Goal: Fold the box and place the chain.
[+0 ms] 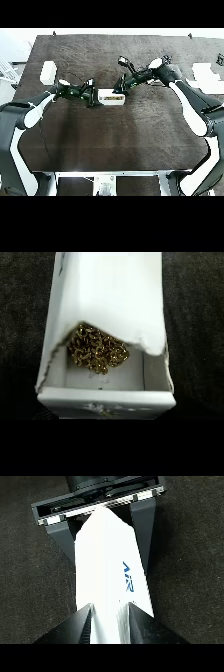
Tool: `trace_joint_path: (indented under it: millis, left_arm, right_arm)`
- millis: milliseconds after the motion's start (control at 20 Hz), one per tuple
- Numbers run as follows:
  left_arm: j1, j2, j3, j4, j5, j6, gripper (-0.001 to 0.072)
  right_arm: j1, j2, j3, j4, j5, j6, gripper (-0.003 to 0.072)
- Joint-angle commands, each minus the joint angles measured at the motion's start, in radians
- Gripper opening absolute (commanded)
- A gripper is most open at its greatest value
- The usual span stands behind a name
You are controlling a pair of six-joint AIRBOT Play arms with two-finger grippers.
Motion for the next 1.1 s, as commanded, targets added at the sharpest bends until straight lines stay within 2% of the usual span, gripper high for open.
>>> trace_joint_path:
  millis: [0, 300, 450, 600, 1050]
  left_arm:
    - [0.001, -0.001, 0.000, 0.000, 0.000, 0.000, 0.0307]
    - [0.001, -0.001, 0.000, 0.000, 0.000, 0.000, 0.0307]
    - [0.001, -0.001, 0.000, 0.000, 0.000, 0.000, 0.0307]
    - [0.001, -0.001, 0.000, 0.000, 0.000, 0.000, 0.0307]
    - [0.001, -0.001, 0.000, 0.000, 0.000, 0.000, 0.0307]
  right_arm:
    - [0.002, 0.002, -0.003, 0.002, 0.011, -0.008, 0.0258]
    - [0.003, 0.027, -0.029, 0.002, 0.037, -0.009, 0.0258]
    - [0.002, 0.031, -0.048, 0.001, -0.019, -0.010, 0.0257]
    - [0.002, 0.031, -0.071, 0.001, -0.059, -0.027, 0.0213]
    - [0.009, 0.064, -0.134, 0.010, -0.103, -0.027, 0.0194]
